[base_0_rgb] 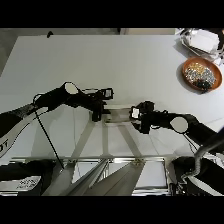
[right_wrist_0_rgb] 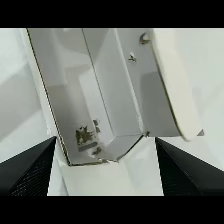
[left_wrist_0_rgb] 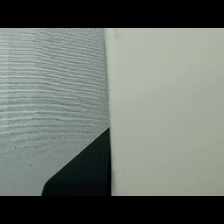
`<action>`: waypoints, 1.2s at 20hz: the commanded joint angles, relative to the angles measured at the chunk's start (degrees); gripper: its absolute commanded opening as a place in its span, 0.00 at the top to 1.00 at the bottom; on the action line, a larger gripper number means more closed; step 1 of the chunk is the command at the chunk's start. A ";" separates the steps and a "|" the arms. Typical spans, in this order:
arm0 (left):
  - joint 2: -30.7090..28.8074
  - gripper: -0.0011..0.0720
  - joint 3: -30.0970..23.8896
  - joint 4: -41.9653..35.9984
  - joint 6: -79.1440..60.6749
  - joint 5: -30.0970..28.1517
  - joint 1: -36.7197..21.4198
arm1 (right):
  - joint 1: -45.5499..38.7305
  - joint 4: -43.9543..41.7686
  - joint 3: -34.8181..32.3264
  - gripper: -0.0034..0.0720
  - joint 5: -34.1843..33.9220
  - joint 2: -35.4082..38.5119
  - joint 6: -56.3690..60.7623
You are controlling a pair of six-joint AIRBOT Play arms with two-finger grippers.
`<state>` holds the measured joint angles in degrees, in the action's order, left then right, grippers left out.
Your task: Fold the box and place the chain.
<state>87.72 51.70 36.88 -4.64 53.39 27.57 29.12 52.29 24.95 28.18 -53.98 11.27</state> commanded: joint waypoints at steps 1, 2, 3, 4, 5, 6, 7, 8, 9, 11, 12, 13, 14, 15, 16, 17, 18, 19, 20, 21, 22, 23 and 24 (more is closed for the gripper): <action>0.04 0.97 -0.02 0.00 -0.02 0.00 0.04 | -3.34 -8.26 0.04 0.04 1.86 -1.73 -8.00; 0.04 0.97 -0.02 0.02 -0.02 0.00 0.02 | -4.17 -9.64 0.04 0.04 2.45 -2.16 -9.29; 0.04 0.97 -0.02 0.02 -0.02 0.00 0.04 | -4.92 -10.69 0.04 0.04 2.95 -2.56 -10.40; 0.04 0.97 -0.02 0.00 -0.02 0.00 0.04 | -5.42 -11.15 0.04 0.04 3.23 -2.93 -11.17; 0.04 0.97 -0.02 0.02 -0.02 0.00 0.02 | -5.86 -11.82 0.04 0.04 3.85 -3.23 -12.44; 0.04 0.97 -0.02 0.00 -0.02 0.00 0.04 | -6.27 -13.09 0.04 0.04 4.39 -3.54 -14.16; 0.04 0.97 -0.02 0.00 -0.02 0.00 0.02 | -6.40 -14.75 0.04 0.04 4.44 -3.76 -15.96; 0.04 0.97 -0.02 0.00 -0.02 -0.02 0.02 | -6.40 -16.55 0.04 0.04 4.46 -3.98 -18.36; 0.04 0.97 -0.02 0.02 -0.02 0.00 0.02 | -6.40 -18.53 0.04 0.04 4.46 -4.35 -20.92; 0.04 0.97 -0.02 0.00 -0.02 0.00 0.02 | -6.40 -21.38 0.04 0.04 4.46 -5.81 -23.78; 0.04 0.97 -0.02 0.00 -0.02 0.00 0.02 | -6.40 -22.40 0.04 0.04 4.44 -6.78 -23.87; 0.04 0.97 -0.02 0.00 -0.02 0.00 0.02 | -6.40 -22.93 0.04 0.04 4.48 -7.67 -23.85; 0.04 0.97 -0.02 0.00 -0.02 0.00 0.02 | -6.40 -23.28 0.04 0.04 4.66 -8.46 -23.85; 0.04 0.97 -0.02 0.00 -0.02 0.00 0.04 | -6.40 -23.28 0.04 0.04 5.09 -8.94 -23.85; 0.04 0.97 -0.02 0.00 -0.02 0.00 0.04 | -6.40 -23.26 0.04 0.04 5.57 -9.03 -23.87; 0.04 0.97 -0.02 0.00 -0.02 0.00 0.02 | -6.40 -23.43 0.04 0.04 5.97 -9.03 -24.11; 0.04 0.97 -0.02 0.00 -0.02 0.00 0.02 | -6.40 -23.71 0.04 0.04 7.08 -9.03 -25.66; 0.04 0.97 -0.02 0.00 -0.02 0.00 0.04 | -6.40 -23.91 0.04 0.05 7.98 -9.03 -26.95; 0.04 0.97 -0.02 0.00 -0.02 0.00 0.02 | -6.40 -23.89 0.04 0.05 8.50 -9.03 -27.52; 0.04 0.97 -0.02 0.02 -0.02 0.00 0.02 | -6.40 -23.89 0.04 0.06 8.50 -9.07 -28.22; 0.04 0.97 -0.02 0.00 -0.02 0.00 0.02 | -6.40 -23.89 0.04 0.06 8.50 -9.22 -28.72; 0.04 0.97 -0.02 0.02 -0.02 0.00 0.04 | -6.40 -23.91 0.04 0.06 8.50 -9.66 -29.68; 0.04 0.97 -0.02 0.00 -0.02 0.00 0.02 | -6.40 -23.93 0.04 0.06 8.50 -10.38 -29.86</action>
<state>87.72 51.70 36.91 -4.73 53.52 27.57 22.72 28.69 24.97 35.75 -63.37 -16.43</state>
